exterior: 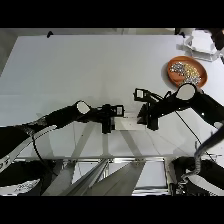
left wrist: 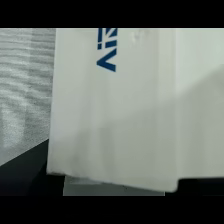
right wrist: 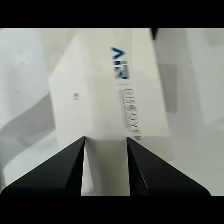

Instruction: Fold the box and place the chain.

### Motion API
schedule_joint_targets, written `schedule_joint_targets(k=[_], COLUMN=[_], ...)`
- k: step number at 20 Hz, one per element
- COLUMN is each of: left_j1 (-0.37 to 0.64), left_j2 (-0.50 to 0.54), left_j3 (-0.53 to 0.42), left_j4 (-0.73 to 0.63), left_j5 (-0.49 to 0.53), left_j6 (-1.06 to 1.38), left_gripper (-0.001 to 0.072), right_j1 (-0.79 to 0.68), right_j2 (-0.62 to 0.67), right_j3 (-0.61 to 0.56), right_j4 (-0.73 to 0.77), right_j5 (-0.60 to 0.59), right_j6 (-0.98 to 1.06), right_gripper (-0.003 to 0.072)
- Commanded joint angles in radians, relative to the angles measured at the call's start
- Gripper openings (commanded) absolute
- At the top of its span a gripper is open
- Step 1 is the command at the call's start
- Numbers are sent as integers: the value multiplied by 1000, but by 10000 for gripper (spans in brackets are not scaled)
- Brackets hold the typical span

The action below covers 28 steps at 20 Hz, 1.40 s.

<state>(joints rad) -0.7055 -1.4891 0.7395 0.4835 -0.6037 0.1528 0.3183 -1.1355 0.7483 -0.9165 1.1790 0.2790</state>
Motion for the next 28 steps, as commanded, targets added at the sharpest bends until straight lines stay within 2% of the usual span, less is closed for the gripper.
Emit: schedule_joint_targets(k=[1, 6, 8, 17, 21, 26, 28], left_j1=[0, 0, -1, 0, 0, 0, 0], left_j2=[0, 1, 1, 1, 1, 1, 1], left_j3=[0, 0, 0, 0, 0, 0, 0], left_j4=[0, 0, 0, 0, 0, 0, 0], left_j5=[0, 1, 0, 1, 0, 0, 0], left_j6=[0, 0, 0, 0, 0, 0, 0], left_gripper=[205, 205, 205, 205, 205, 205, 205], right_j1=[39, 46, 46, 94, 93, 93, 93], right_j2=[1, 1, 1, 1, 1, 1, 1], right_j3=[-1, -1, -1, -1, -1, -1, 0], right_j4=[-3, 34, 53, 47, -10, -3, -3], right_j5=[12, 6, -1, -120, -145, -158, -175], right_j6=[0, 8, 8, 9, 59, 62, 63], right_gripper=[304, 307, 346, 346, 344, 340, 316])
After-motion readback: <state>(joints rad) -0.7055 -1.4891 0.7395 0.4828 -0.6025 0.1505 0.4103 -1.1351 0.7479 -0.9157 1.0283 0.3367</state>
